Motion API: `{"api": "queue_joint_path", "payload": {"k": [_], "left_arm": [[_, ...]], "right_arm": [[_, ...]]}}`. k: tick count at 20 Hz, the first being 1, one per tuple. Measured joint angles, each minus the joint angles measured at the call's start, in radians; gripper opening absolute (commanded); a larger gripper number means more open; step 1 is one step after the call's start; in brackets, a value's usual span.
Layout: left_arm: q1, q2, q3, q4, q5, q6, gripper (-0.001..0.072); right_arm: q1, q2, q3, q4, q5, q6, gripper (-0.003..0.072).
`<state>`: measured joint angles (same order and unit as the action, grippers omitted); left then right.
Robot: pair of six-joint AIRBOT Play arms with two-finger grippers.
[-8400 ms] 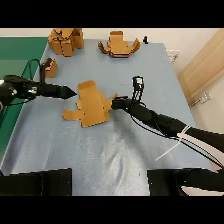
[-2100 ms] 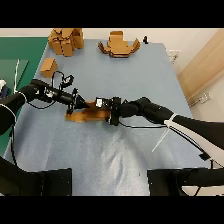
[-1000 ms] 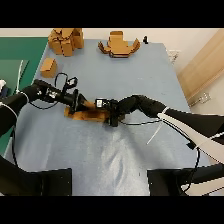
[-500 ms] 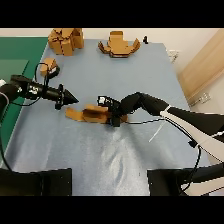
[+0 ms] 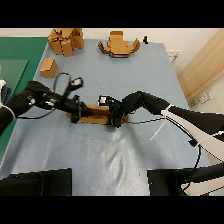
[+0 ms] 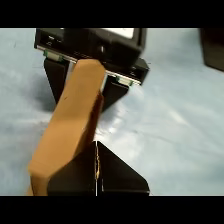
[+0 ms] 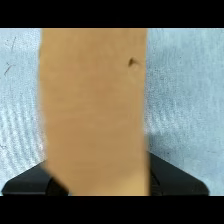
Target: Fold the box.
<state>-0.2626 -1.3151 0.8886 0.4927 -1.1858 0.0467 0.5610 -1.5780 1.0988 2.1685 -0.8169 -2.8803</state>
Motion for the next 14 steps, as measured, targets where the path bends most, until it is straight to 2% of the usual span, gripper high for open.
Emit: {"api": "queue_joint_path", "payload": {"k": [3,5,10,14], "left_arm": [[-0.109,0.001,0.0,-0.017,0.277,-0.013,0.001],[-0.147,-0.019,0.025,-0.023,0.389,-0.018,0.001],[-0.182,-0.085,0.096,-0.029,0.466,-0.049,0.0011],[-0.189,-0.138,0.134,0.024,0.456,-0.138,0.0011]], "right_arm": [[0.0,0.0,0.0,-0.004,-0.002,0.0,0.0287],[0.0,0.0,0.001,-0.012,-0.003,0.0,0.0288],[0.001,0.0,0.0,-0.031,-0.005,0.0,0.0288],[0.001,0.0,0.001,-0.058,-0.005,0.0,0.0288]]}}
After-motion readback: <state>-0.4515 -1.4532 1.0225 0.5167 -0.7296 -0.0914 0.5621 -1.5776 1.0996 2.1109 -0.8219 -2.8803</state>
